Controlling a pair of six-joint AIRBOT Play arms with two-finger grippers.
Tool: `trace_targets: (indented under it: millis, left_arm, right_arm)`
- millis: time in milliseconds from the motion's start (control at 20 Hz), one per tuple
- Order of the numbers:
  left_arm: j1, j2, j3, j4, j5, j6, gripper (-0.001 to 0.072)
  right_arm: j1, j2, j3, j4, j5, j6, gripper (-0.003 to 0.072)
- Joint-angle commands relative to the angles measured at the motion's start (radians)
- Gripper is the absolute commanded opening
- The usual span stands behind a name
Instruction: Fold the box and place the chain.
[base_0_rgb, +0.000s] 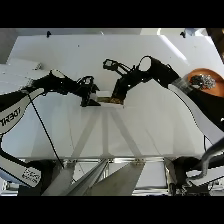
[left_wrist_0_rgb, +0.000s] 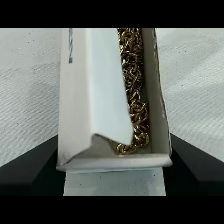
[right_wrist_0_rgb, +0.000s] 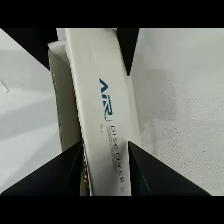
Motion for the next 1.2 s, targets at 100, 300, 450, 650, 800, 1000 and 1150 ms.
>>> trace_targets:
  millis: [100,300,450,650,800,1000,1150]
  left_arm:
    - [0.0,0.0,0.0,0.0,0.0,0.0,0.0496]
    - [0.0,0.0,0.0,0.0,0.0,0.0,0.0496]
    - [0.0,0.0,0.0,0.0,0.0,0.0,0.0496]
    - [0.0,0.0,0.0,0.0,0.0,0.0,0.0496]
    - [0.0,0.0,0.0,0.0,0.0,0.0,0.0496]
    - [0.0,0.0,0.0,0.0,0.0,0.0,0.0496]
    - [0.0,0.0,0.0,0.0,0.0,0.0,0.0496]
  right_arm:
    - [0.035,0.004,0.001,-0.035,0.091,0.0,0.0319]
    - [0.043,0.004,0.001,-0.035,0.09,0.0,0.0345]
    - [0.043,0.004,0.001,-0.036,0.087,0.001,0.0266]
    - [0.054,0.004,0.001,-0.092,0.087,0.013,0.0241]
    - [0.07,0.004,0.001,-0.185,0.051,0.062,0.0268]
    - [0.085,0.004,0.001,-0.249,0.012,0.128,0.0269]
    - [0.096,0.004,0.001,-0.257,0.015,0.137,0.0344]
